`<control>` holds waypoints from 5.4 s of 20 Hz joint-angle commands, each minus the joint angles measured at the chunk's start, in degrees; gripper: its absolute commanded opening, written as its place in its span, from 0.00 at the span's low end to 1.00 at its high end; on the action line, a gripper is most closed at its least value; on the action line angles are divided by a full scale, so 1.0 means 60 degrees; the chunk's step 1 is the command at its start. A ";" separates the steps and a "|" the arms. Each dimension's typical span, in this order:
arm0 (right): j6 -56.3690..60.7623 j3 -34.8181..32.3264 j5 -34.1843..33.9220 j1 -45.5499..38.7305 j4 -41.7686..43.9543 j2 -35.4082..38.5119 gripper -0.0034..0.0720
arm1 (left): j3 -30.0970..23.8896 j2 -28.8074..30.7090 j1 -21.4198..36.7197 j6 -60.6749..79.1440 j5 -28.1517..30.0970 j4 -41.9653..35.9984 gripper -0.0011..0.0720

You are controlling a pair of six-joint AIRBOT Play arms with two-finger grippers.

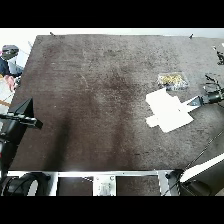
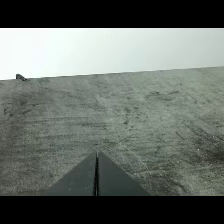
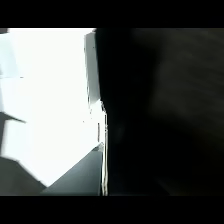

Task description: Fold the box and place the chain.

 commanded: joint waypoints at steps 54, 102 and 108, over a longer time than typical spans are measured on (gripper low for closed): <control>-0.1916 -0.8437 -1.1264 0.8349 0.8335 0.4124 0.06 | 1.2998 -1.6502 -0.0004 -0.0597 -0.9704 0.0102 0.93; -0.3876 -0.8805 -0.9497 0.6583 0.9114 0.4754 0.41 | 1.6801 -1.9799 -0.0820 0.3391 -1.1752 0.1038 0.03; -0.4124 -0.8808 -0.8768 0.5949 0.8448 0.5333 0.41 | 1.6819 -1.9861 -0.0820 0.5034 -1.1238 0.0962 0.03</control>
